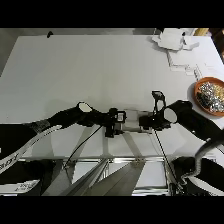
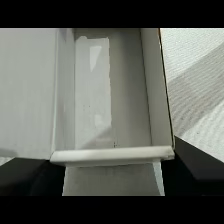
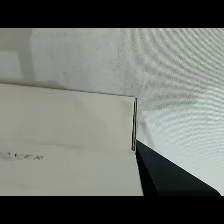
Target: Fold the box and place the chain.
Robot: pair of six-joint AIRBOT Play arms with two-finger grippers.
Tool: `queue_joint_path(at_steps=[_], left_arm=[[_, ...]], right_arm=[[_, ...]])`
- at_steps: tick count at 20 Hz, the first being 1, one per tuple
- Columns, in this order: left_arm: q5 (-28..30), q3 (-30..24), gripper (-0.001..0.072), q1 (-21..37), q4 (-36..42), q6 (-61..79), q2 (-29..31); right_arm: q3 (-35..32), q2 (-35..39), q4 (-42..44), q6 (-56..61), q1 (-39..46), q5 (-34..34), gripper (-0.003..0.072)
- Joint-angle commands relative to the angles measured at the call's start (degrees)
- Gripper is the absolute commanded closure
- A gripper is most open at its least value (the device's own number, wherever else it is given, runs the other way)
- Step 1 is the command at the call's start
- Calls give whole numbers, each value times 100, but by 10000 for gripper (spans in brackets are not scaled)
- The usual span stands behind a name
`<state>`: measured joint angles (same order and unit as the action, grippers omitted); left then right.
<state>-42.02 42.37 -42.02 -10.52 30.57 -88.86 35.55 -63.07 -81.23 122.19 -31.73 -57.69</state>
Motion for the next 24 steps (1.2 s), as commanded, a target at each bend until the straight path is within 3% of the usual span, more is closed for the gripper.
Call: queue_joint_path(at_steps=[1, 8, 12, 14, 18, 20, 24], left_arm=[[0, 2, 368, 2, 0, 4, 2], [-2, 2, 368, 2, 0, 2, 2], [-2, 2, 368, 2, 0, 4, 2], [-2, 2, 368, 2, 0, 4, 2], [-2, 2, 368, 2, 0, 4, 2], [-2, 2, 368, 2, 0, 2, 2], [-2, 2, 368, 2, 0, 4, 2]], right_arm=[[166, -293, -529, 769, -339, -223, 332], [166, -496, -540, 981, -369, -315, 401], [166, -498, -540, 979, -367, -313, 526], [166, -498, -540, 977, -367, -315, 652], [166, -498, -557, 977, -367, -313, 623], [166, -498, -581, 977, -367, -315, 491], [166, -496, -785, 979, -367, -367, 486]])
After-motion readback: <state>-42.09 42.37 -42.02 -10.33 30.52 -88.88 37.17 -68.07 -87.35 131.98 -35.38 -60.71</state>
